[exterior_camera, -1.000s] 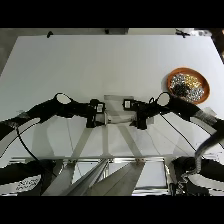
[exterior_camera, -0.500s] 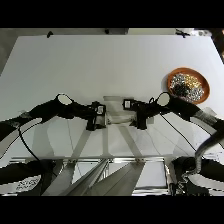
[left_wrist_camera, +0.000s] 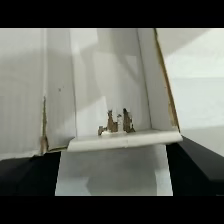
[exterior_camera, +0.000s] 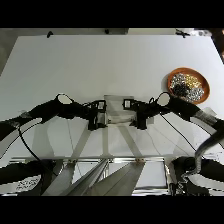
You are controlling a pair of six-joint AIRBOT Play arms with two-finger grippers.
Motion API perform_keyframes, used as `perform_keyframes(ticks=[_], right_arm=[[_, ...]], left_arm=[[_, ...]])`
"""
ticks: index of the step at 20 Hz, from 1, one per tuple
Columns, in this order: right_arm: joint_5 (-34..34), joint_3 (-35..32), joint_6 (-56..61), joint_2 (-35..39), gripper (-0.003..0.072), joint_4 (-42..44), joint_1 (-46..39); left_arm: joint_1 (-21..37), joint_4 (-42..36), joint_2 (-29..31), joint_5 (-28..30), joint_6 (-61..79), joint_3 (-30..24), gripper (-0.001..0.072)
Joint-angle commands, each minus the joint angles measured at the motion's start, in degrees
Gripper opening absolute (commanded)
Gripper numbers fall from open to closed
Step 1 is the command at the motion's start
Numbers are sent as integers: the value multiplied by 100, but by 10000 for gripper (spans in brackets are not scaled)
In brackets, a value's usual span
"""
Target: Fold the box and place the chain.
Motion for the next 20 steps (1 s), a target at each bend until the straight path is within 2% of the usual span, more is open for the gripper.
perform_keyframes(ticks=[1,9,10,11,13,14,17,18,20], right_arm=[[4,-2,-9,-2,414,-9,2],[4,-2,-9,-2,414,-9,2],[4,-2,-9,-2,414,-9,2],[4,-2,-9,-2,414,-9,2],[7,-2,-9,-2,414,-9,2],[4,-2,-9,-2,414,-9,2],[4,-2,-9,-2,414,-9,2],[4,-2,-9,-2,414,-9,2],[4,-2,-9,-2,414,-9,2]], left_arm=[[-2,-225,-59,144,-179,0,705],[-39,-197,-319,15,-155,-4,686],[-46,-197,-317,13,-151,-4,653],[-63,-190,-317,11,-140,-4,573],[-111,-118,-317,20,-133,-4,523],[-149,-48,-317,15,-133,-4,423],[-284,190,-313,17,-131,-4,232],[-310,221,-313,35,-136,-4,200],[-326,236,-313,76,-153,-4,200]])
